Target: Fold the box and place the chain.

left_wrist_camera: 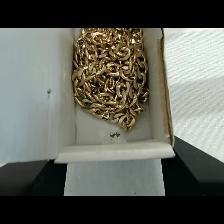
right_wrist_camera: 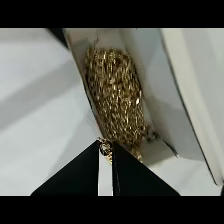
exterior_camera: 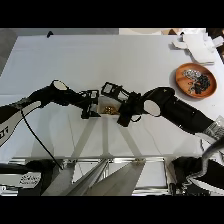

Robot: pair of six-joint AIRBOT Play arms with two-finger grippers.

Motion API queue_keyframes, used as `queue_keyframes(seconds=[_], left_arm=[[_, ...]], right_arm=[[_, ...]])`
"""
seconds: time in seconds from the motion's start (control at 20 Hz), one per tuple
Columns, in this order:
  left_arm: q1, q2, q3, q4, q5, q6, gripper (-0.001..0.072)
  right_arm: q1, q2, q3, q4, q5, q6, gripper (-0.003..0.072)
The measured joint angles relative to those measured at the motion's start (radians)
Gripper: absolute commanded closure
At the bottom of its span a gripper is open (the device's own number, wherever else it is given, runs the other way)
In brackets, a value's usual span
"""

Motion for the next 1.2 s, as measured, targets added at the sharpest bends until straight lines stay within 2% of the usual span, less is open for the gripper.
queue_keyframes(seconds=[0.4,0.8,0.85,0.95,1.2], left_arm=[[0.0,0.0,0.0,0.0,0.0,0.0,0.0369],[0.0,0.0,0.0,0.0,0.0,0.0,0.0369],[0.0,0.0,0.0,0.0,0.0,0.0,0.0369],[0.0,0.0,0.0,0.0,0.0,0.0,0.0369],[0.0,0.0,0.0,0.0,0.0,0.0,0.0369]], right_arm=[[0.041,-0.016,0.0,-0.003,-0.208,0.167,0.0679],[0.044,-0.102,0.0,0.024,-0.275,0.192,0.0672],[0.043,-0.109,0.0,0.027,-0.281,0.192,0.0636],[0.044,-0.117,0.0,0.032,-0.294,0.195,0.0448],[0.044,-0.126,0.0,0.05,-0.311,0.195,0.0436]])
